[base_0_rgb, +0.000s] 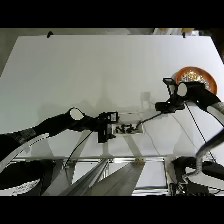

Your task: Fold the box and place the chain.

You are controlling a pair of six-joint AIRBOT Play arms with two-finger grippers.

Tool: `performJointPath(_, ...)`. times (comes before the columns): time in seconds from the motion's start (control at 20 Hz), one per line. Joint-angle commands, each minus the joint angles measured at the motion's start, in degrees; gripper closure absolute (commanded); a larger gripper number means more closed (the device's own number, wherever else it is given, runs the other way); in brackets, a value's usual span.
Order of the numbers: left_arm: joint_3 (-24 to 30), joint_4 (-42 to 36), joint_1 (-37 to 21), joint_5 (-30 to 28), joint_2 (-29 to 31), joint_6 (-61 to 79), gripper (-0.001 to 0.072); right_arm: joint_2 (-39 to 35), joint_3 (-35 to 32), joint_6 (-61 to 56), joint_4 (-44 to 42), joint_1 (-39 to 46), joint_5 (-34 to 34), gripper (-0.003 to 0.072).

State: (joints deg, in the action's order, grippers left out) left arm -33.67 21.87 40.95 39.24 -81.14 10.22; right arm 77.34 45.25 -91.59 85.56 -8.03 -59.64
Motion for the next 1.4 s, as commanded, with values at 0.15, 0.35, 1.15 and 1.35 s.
performJointPath(0.15, 0.02, 0.0, -0.02, -0.02, 0.02, 0.02, 0.0505, -7.15, -0.04, 6.19, -0.28, -1.79, -4.57, 0.0675)
performJointPath(0.35, 0.02, 0.0, -0.02, -0.02, 0.02, 0.0, 0.0505, -20.17, -0.04, 6.62, -1.25, -6.34, -8.52, 0.0675)
performJointPath(1.15, 0.02, 0.0, -0.02, -0.02, 0.02, 0.02, 0.0505, -34.99, -0.04, 6.16, -21.09, -34.12, 3.04, 0.0675)
performJointPath(1.35, 0.02, 0.0, -0.02, -0.02, 0.02, 0.02, 0.0505, -27.71, -0.09, 6.1, -20.02, -34.16, 2.91, 0.0675)
